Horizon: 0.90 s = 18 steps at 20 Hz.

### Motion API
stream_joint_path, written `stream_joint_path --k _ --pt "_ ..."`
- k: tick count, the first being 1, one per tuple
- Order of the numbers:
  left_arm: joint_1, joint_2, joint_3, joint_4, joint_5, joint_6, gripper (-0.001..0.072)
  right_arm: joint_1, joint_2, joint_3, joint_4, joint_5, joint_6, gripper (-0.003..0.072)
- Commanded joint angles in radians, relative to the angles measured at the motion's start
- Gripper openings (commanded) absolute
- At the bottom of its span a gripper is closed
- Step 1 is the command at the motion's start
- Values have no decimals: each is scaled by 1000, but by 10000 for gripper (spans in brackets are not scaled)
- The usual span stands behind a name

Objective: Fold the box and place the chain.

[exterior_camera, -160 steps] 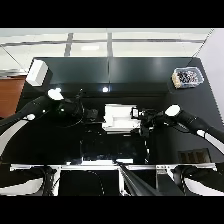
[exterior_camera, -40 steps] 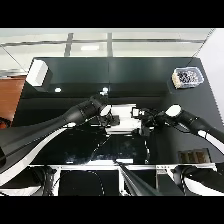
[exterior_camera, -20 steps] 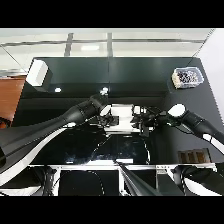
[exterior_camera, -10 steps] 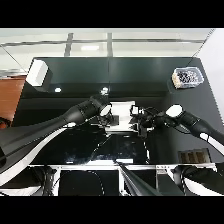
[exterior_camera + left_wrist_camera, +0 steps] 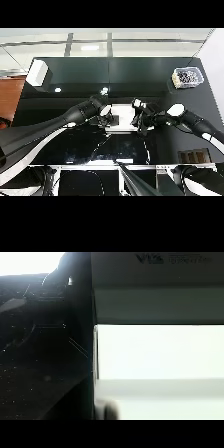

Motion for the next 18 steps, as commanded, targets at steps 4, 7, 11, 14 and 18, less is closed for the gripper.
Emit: stream_joint_path --k 4,7,11,14,18 --pt "0 0 0 4 -4 1 31 -227 122 127 -305 277 679 13" --pt "0 0 0 4 7 1 31 -460 123 82 -269 189 888 13" --pt "0 0 0 3 18 1 31 -639 71 -62 -142 143 1013 13" --pt "0 0 0 3 18 1 30 -575 -44 -88 -97 231 968 13" --pt "0 0 0 3 17 1 31 -407 -155 -85 80 225 826 13"
